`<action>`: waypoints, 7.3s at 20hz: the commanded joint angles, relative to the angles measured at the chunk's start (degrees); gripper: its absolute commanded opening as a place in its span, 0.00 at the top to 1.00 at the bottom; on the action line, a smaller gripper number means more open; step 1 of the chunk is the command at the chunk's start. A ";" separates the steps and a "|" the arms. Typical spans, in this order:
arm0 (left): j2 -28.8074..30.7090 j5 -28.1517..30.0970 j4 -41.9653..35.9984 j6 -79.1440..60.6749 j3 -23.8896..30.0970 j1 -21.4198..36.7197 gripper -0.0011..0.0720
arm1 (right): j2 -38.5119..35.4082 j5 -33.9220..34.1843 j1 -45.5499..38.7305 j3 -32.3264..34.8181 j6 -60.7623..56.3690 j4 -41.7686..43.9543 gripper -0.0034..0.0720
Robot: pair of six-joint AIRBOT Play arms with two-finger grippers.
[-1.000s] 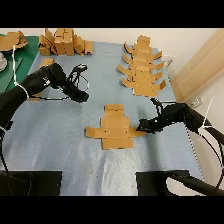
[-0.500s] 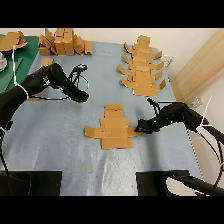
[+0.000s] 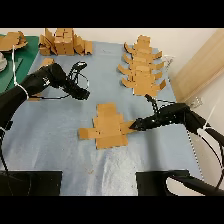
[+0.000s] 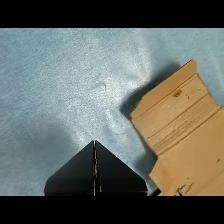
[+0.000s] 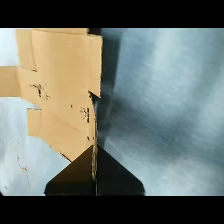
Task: Fold the box.
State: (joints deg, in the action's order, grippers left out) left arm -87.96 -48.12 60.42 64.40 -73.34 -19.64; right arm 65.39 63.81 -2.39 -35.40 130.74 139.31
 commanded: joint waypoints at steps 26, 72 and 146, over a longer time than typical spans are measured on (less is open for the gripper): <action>-12.81 -16.06 -30.36 -14.47 -0.02 1.01 0.38 | -12.24 -15.34 2.16 16.79 7.76 5.05 0.95; -16.13 -29.81 -44.92 -40.44 -0.04 -0.20 0.96 | -12.26 -15.26 0.20 15.52 -2.19 3.26 0.44; 13.11 2.10 -58.29 -100.80 38.16 -11.80 0.97 | -10.03 -10.05 -3.06 0.00 -12.17 3.15 0.48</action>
State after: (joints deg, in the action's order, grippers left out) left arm -74.63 -46.04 1.85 -36.32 -35.33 -31.44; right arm 55.31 53.80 -5.43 -35.42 118.58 142.56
